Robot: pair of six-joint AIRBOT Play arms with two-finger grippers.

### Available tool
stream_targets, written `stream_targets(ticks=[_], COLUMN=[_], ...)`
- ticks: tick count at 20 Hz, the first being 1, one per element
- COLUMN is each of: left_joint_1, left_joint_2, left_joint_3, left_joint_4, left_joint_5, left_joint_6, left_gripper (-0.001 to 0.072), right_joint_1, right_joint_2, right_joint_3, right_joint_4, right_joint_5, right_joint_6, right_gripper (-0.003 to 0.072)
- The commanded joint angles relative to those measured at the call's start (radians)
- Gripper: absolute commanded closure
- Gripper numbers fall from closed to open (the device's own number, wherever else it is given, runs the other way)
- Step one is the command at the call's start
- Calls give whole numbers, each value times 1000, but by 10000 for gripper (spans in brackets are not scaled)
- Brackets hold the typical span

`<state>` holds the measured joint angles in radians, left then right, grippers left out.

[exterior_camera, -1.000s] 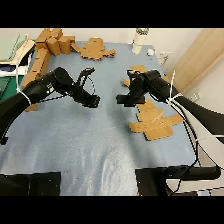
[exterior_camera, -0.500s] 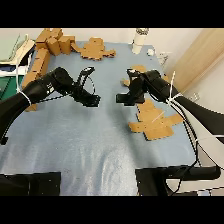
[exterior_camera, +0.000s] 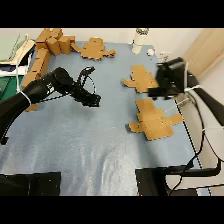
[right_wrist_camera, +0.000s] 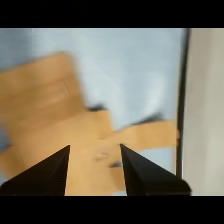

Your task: Fold the box.

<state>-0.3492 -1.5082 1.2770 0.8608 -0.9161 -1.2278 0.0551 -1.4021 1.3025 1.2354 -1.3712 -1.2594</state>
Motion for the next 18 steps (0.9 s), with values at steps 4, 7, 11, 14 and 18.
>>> stream_targets(ticks=[4, 7, 11, 14, 18], left_joint_1=[0, 0, 0, 0, 0], left_joint_2=[0, -1, 0, 0, 0], left_joint_3=[0, 0, 0, 0, 0], left_joint_4=[-26, -31, -54, -91, -103], left_joint_5=[-26, -38, -53, -82, -96], left_joint_6=[1, 4, 4, 5, 7], left_gripper=[21, 20, 20, 20, 20], right_joint_1=[-410, -549, -647, -665, -664], right_joint_2=[-8, -41, -115, -170, -229], right_joint_3=[0, 0, 0, 0, 1], right_joint_4=[98, 250, 281, 374, 568], right_joint_5=[-32, -48, -67, -66, -66], right_joint_6=[-276, -470, -618, -731, -829], right_gripper=[135, 135, 135, 135, 135])
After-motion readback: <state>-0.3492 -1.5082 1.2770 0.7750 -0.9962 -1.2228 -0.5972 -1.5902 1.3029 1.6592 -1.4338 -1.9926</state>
